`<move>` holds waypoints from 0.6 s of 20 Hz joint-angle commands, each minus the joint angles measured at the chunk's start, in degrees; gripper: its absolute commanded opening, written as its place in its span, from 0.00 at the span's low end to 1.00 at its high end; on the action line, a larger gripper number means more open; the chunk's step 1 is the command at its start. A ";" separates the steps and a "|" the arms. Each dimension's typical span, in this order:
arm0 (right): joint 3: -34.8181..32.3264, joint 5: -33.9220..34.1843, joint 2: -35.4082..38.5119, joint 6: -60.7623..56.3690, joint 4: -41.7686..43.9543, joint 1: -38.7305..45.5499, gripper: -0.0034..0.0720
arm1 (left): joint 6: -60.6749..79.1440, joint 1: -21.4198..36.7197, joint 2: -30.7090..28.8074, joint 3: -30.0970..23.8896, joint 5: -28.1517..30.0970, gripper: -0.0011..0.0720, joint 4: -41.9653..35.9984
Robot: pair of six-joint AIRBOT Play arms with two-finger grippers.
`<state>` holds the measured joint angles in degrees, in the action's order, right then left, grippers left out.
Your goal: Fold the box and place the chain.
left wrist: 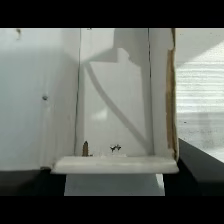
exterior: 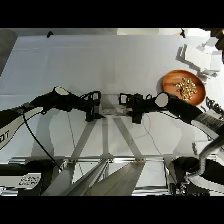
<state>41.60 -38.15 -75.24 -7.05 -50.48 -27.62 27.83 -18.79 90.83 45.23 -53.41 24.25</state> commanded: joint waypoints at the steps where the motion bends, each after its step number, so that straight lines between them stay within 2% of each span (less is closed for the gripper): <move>1: 0.02 -0.44 0.11 -0.50 -1.36 0.00 0.06 | 0.02 0.00 0.04 0.00 0.04 0.48 0.00; 4: 0.02 -0.35 2.95 -8.26 -9.66 0.00 0.06 | 0.02 0.00 0.04 0.00 0.02 0.48 0.00; 9: 0.02 -1.03 16.39 -34.07 -30.53 0.04 0.06 | 0.00 0.00 0.04 0.00 0.04 0.48 0.00; 12: 0.00 -3.69 22.08 -40.79 -31.58 4.83 0.06 | 0.02 0.00 0.04 0.00 0.04 0.48 0.00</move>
<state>41.58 -39.90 -58.52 -37.19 -76.34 -25.69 27.79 -18.79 90.83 45.23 -53.36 24.21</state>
